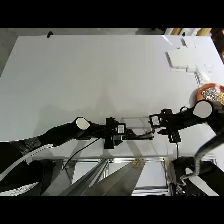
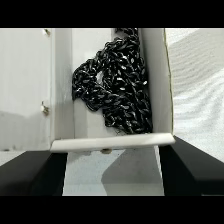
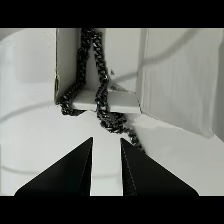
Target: Fold the box and place the chain.
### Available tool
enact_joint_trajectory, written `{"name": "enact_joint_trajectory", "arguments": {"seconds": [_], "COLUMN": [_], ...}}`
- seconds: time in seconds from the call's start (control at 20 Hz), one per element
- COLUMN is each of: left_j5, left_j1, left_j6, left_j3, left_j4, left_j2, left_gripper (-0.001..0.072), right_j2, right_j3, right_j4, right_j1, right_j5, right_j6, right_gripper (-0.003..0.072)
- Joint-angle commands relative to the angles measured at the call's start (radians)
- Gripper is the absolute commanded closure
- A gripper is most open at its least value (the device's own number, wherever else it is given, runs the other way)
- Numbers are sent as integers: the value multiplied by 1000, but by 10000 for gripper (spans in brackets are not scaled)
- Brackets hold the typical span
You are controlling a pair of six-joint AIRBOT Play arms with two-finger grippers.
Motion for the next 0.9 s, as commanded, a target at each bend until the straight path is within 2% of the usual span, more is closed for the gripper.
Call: {"name": "enact_joint_trajectory", "arguments": {"seconds": [0.0,0.3,0.35,0.45,0.55,0.7,0.85], "left_j5": [0,0,0,0,0,0,0], "left_j1": [0,0,0,0,0,0,0], "left_j6": [0,0,0,0,0,0,0], "left_j3": [0,0,0,0,0,0,0], "left_j4": [0,0,0,0,0,0,0], "left_j2": [1,1,1,1,1,1,1], "left_gripper": [503,503,503,503,503,503,503], "right_j2": [-46,-101,-100,-100,-100,-68,24], "right_j3": [-5,-25,-29,-35,-34,-34,-34], "right_j4": [53,54,54,54,53,-14,-118], "right_j1": [-2,-2,-2,-2,-2,-2,-2], "right_j5": [-25,-43,-48,-55,-55,-66,-59], "right_j6": [-58,-67,-67,-67,-60,53,130], "right_gripper": [493,511,532,635,668,666,666]}}
